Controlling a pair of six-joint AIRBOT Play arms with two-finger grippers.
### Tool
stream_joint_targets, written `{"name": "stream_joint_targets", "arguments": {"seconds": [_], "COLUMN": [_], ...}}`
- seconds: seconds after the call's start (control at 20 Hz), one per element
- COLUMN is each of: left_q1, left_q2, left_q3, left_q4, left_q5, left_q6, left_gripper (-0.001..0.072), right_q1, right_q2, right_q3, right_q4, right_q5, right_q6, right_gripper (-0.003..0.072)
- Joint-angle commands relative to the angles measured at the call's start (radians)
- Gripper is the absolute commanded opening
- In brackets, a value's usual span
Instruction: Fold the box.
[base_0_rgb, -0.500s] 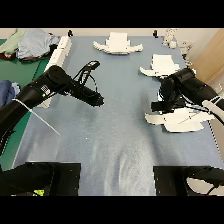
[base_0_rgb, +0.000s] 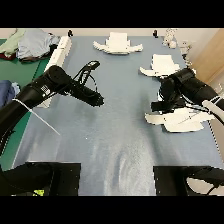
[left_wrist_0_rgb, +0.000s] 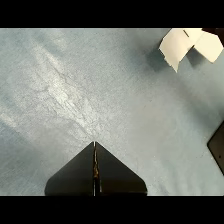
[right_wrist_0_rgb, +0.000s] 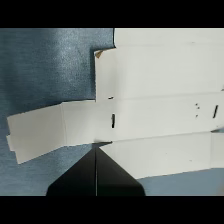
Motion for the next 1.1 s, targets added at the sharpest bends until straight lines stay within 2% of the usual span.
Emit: {"name": "stream_joint_targets", "arguments": {"seconds": [0.0, 0.2, 0.4, 0.45, 0.5, 0.55, 0.6, 0.7, 0.8, 0.85, 0.9, 1.05], "left_q1": [0.000, 0.000, 0.000, 0.000, 0.000, 0.000, 0.000, -0.002, -0.004, -0.004, -0.004, -0.004], "left_q2": [-0.001, -0.001, -0.001, -0.001, -0.001, -0.001, -0.001, -0.001, -0.001, -0.001, -0.001, -0.001], "left_q3": [0.001, 0.001, 0.001, 0.001, 0.001, 0.001, 0.001, 0.001, 0.001, 0.001, 0.001, 0.001], "left_q4": [0.000, 0.000, -0.007, -0.011, -0.024, -0.041, -0.070, -0.108, -0.129, -0.141, -0.148, -0.163], "left_q5": [0.000, 0.000, 0.002, 0.003, 0.002, 0.002, 0.003, 0.002, 0.002, 0.002, 0.003, 0.011], "left_q6": [0.000, 0.000, 0.000, 0.000, 0.000, 0.000, 0.000, 0.000, 0.000, 0.000, 0.000, 0.000], "left_gripper": [0.0014, 0.0014, 0.0014, 0.0014, 0.0014, 0.0014, 0.0014, 0.0014, 0.0014, 0.0014, 0.0014, 0.0014], "right_q1": [0.001, 0.001, 0.001, 0.001, -0.006, -0.028, -0.073, -0.218, -0.433, -0.546, -0.666, -0.970], "right_q2": [0.000, 0.000, 0.000, 0.000, -0.001, -0.001, -0.002, -0.002, -0.009, -0.023, -0.045, -0.149], "right_q3": [0.001, 0.001, 0.001, 0.003, 0.020, 0.053, 0.105, 0.217, 0.306, 0.335, 0.356, 0.368], "right_q4": [0.000, 0.038, 0.219, 0.227, 0.160, 0.063, -0.055, -0.205, -0.214, -0.175, -0.100, 0.227], "right_q5": [0.000, 0.042, 0.102, 0.106, 0.085, 0.044, -0.014, -0.098, -0.100, -0.091, -0.074, -0.042], "right_q6": [0.000, 0.009, 0.013, 0.027, 0.049, 0.060, 0.059, 0.005, -0.093, -0.129, -0.188, -0.435], "right_gripper": [0.0006, 0.0005, 0.0006, 0.0034, 0.0194, 0.0246, 0.0245, 0.0246, 0.0248, 0.0395, 0.0469, 0.0469]}}
